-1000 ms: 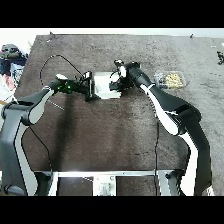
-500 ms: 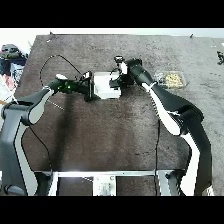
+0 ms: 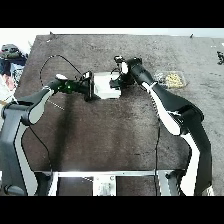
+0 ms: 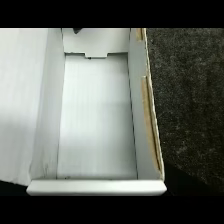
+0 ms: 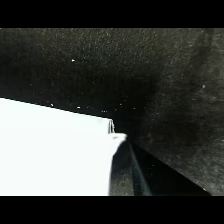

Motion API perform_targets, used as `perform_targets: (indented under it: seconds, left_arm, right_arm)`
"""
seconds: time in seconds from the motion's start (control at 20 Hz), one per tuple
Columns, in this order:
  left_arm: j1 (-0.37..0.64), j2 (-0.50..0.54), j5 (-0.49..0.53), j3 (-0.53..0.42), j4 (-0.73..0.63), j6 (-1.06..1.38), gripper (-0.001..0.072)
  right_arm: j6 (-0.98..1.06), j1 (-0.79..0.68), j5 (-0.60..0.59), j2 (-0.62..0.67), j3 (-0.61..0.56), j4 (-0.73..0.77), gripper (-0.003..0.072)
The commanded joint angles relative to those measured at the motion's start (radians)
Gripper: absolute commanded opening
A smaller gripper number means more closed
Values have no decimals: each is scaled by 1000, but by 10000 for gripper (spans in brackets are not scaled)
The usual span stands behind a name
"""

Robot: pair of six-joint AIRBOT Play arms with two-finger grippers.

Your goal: Fold the box and place the chain.

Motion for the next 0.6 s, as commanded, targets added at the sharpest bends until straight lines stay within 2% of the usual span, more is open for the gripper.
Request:
perform_targets:
  seconds: [0.0,0.05,0.1,0.15,0.5,0.55]
  left_arm:
    - [0,0,1,1,0,0,236]
    - [0,0,0,1,0,0,236]
    - [0,0,0,1,0,0,236]
    - [0,0,0,1,0,0,236]
    - [0,0,0,1,0,0,236]
    - [0,0,0,1,0,0,236]
  right_arm:
    - [-2,0,-3,-26,1,-3,336]
    - [-2,0,-3,-32,1,-7,336]
    - [-2,1,-6,-37,1,-8,281]
    - [-2,1,-12,-39,0,-7,157]
    - [25,1,-32,-38,0,-40,147]
    - [27,1,-34,-38,0,-49,39]
